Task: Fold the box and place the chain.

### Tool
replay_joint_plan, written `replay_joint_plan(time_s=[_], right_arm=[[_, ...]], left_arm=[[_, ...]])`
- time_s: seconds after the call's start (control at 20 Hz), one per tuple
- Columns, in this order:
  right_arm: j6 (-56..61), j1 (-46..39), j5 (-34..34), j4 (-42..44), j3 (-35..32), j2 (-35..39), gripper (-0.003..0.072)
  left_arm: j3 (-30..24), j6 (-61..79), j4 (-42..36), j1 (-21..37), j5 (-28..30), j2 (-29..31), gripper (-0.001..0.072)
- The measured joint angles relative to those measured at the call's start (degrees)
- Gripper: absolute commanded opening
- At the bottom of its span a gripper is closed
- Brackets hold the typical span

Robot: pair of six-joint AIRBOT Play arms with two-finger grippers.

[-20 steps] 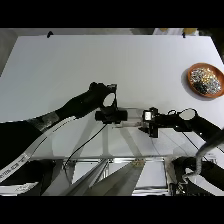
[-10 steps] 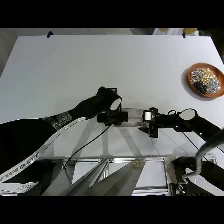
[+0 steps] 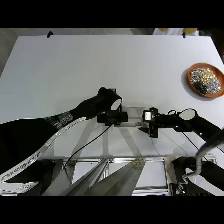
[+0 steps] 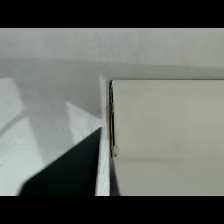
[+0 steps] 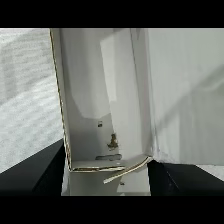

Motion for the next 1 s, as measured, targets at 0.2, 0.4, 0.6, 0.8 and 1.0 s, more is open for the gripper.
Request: replay_joint_plan(time_s=[0.2, 0.4, 0.6, 0.8, 1.0], right_arm=[[0.00, 0.00, 0.00, 0.00, 0.00, 0.00, 0.0296], [0.00, 0.00, 0.00, 0.00, 0.00, 0.00, 0.0296], [-0.02, 0.00, 0.04, 0.00, 0.00, 0.00, 0.0296], [-0.02, 0.00, 0.04, 0.00, 0.00, 0.00, 0.0296], [-0.02, 0.00, 0.02, -0.02, 0.00, 0.00, 0.0296]], left_arm=[[0.07, 0.15, 0.04, 0.46, -0.39, 0.72, 0.0270], [0.07, 0.31, -0.09, 0.13, -0.57, -0.17, 0.0112], [0.11, 0.37, -0.39, -0.35, -0.66, -0.92, 0.0006], [0.11, 0.37, -0.39, -0.46, -0.72, -1.09, 0.0134], [0.00, 4.94, -0.79, 0.46, -1.18, 0.90, 0.0496]])
